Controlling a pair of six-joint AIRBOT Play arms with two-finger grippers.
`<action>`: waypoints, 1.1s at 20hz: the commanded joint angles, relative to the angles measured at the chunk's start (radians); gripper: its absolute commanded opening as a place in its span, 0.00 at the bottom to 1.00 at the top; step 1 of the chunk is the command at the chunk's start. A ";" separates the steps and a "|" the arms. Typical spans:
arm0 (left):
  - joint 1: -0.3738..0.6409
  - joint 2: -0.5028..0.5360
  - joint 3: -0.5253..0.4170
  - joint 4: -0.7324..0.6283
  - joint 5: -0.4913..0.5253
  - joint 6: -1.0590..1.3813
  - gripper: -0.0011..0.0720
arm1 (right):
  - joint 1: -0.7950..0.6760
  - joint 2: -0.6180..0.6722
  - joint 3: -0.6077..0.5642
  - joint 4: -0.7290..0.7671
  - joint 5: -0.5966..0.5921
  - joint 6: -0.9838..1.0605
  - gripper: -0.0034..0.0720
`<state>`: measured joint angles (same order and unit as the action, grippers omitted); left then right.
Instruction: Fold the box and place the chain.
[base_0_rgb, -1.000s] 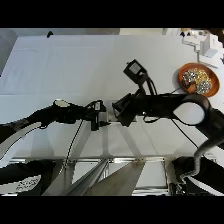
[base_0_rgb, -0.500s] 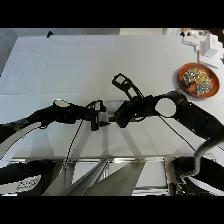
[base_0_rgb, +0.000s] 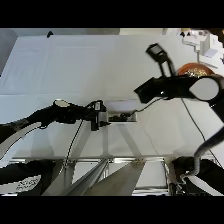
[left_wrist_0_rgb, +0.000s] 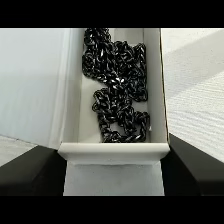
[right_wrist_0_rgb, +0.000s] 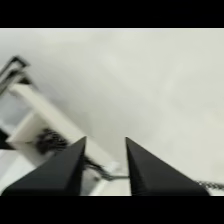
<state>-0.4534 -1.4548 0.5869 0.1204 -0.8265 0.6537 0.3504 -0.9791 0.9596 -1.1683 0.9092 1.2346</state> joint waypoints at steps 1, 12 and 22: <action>0.001 0.000 0.000 0.000 0.000 0.000 0.20 | -0.178 -0.020 0.011 -0.116 0.051 0.084 0.60; 0.001 0.000 0.000 0.000 0.000 0.000 0.20 | -0.234 -0.404 0.010 -0.302 0.077 0.148 0.49; 0.001 0.000 0.001 0.000 0.000 0.000 0.20 | -0.231 -0.452 0.005 -0.381 -0.009 0.226 0.49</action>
